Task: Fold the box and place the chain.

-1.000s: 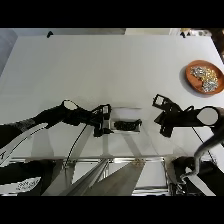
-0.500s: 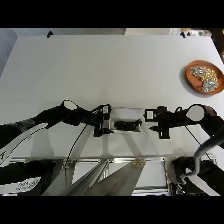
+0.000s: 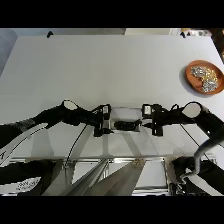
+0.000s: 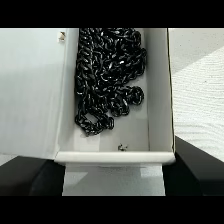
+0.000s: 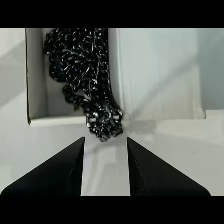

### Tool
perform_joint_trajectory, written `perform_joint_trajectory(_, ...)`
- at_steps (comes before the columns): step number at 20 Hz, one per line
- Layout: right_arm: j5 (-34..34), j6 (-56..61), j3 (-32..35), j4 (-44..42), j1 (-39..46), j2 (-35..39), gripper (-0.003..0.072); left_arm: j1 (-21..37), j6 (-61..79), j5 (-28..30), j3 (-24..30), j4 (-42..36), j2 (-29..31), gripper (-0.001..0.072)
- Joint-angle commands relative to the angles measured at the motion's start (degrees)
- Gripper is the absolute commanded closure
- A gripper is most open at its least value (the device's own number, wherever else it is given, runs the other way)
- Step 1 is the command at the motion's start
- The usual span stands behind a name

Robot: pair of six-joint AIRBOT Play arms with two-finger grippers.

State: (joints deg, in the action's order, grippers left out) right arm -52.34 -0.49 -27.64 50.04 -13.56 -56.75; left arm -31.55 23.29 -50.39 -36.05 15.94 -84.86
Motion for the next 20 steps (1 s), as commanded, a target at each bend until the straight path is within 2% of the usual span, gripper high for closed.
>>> perform_joint_trajectory(1,0.8,-0.4,0.0,-2.5,-0.1,-1.0,0.0456,0.0,0.0,0.0,0.0,0.0,0.0,0.064)
perform_joint_trajectory(4,0.7,-0.4,0.0,-2.7,-0.1,-1.0,0.0469,0.0,0.0,0.0,0.0,0.0,0.0,0.064)
perform_joint_trajectory(6,0.7,-0.4,0.0,-3.7,-0.1,-1.0,0.0537,0.0,0.0,0.0,0.0,0.0,0.0,0.064)
perform_joint_trajectory(7,0.7,-0.4,0.0,-4.2,-0.1,-1.0,0.0545,0.0,0.0,0.0,0.0,0.0,0.0,0.064)
perform_joint_trajectory(8,0.7,-0.4,0.0,-4.0,-0.1,-1.0,0.0663,0.0,0.0,0.0,0.0,0.0,0.0,0.064)
perform_joint_trajectory(12,0.7,3.0,0.0,1.9,0.0,-0.7,0.067,0.0,0.0,0.0,0.0,0.0,0.0,0.064)
perform_joint_trajectory(16,0.5,10.1,-0.2,10.6,0.0,3.1,0.067,0.0,0.0,0.0,0.0,0.0,0.0,0.064)
perform_joint_trajectory(20,0.5,11.2,-0.2,8.3,0.0,12.7,0.0671,0.0,0.0,0.0,0.0,0.0,0.0,0.064)
